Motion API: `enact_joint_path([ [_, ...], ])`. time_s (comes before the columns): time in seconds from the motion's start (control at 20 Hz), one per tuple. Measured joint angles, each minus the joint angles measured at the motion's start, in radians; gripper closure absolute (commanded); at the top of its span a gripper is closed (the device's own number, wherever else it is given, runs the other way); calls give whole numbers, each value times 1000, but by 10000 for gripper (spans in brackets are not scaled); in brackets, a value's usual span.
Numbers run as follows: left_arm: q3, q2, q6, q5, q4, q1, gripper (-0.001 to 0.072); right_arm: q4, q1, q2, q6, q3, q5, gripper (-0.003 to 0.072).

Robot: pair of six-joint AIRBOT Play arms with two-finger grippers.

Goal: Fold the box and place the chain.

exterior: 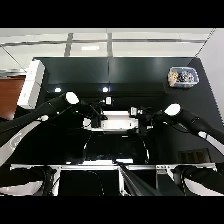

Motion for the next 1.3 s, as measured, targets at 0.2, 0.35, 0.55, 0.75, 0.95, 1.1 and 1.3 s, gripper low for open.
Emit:
enact_joint_path([
  [0.2,0,0,0,0,0,0,684,0,0,-38,-29,0,-16,-21],
  [0.35,0,0,0,0,0,0,684,0,0,-49,-41,0,-20,-21],
  [0.55,0,0,-1,1,0,0,684,2,0,-54,-47,0,-23,-21],
  [0.75,0,0,-1,1,0,0,684,2,4,-56,-48,0,-27,-21],
  [0.95,0,0,0,0,-1,0,683,-10,21,-58,-33,0,-41,-21],
  [1.1,0,0,-1,0,-1,0,683,-16,24,-59,-24,1,-50,-21],
  [1.3,0,0,-1,0,-1,0,684,-20,23,-59,-21,0,-55,-21],
])
